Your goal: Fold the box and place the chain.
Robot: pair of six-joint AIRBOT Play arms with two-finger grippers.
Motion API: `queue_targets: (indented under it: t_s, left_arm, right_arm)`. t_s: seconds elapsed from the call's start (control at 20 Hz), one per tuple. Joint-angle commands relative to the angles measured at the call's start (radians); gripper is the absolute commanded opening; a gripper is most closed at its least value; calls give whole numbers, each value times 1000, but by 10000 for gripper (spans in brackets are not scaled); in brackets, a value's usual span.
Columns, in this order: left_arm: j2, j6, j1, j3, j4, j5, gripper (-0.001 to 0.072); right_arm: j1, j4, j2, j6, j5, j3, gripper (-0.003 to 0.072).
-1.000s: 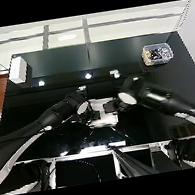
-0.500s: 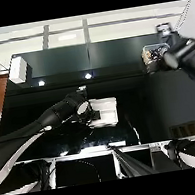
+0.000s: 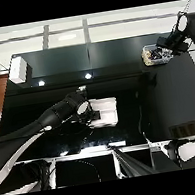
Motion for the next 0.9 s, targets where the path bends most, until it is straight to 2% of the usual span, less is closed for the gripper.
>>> queue_targets:
  t_s: [0.0,0.15,0.35,0.45,0.55,0.6,0.7,0.85]
  left_arm:
    - [0,1,0,0,0,0,31]
    - [0,0,0,0,0,0,31]
    - [0,1,0,0,0,-5,31]
    - [0,1,0,0,0,-9,31]
    - [0,1,0,0,0,-8,31]
    - [0,0,0,0,0,-8,31]
    - [0,1,0,0,0,-8,31]
    - [0,1,0,0,0,-17,32]
  right_arm:
    - [-27,81,-146,20,10,142,601]
    - [-27,129,-188,23,-37,157,601]
    - [-29,119,-221,62,-19,157,601]
    - [-29,116,-232,74,-20,157,543]
    - [-29,107,-241,80,-22,157,542]
    - [-29,105,-246,80,-24,157,484]
    - [-29,105,-253,79,-33,157,483]
    - [-29,110,-253,61,-30,158,27]
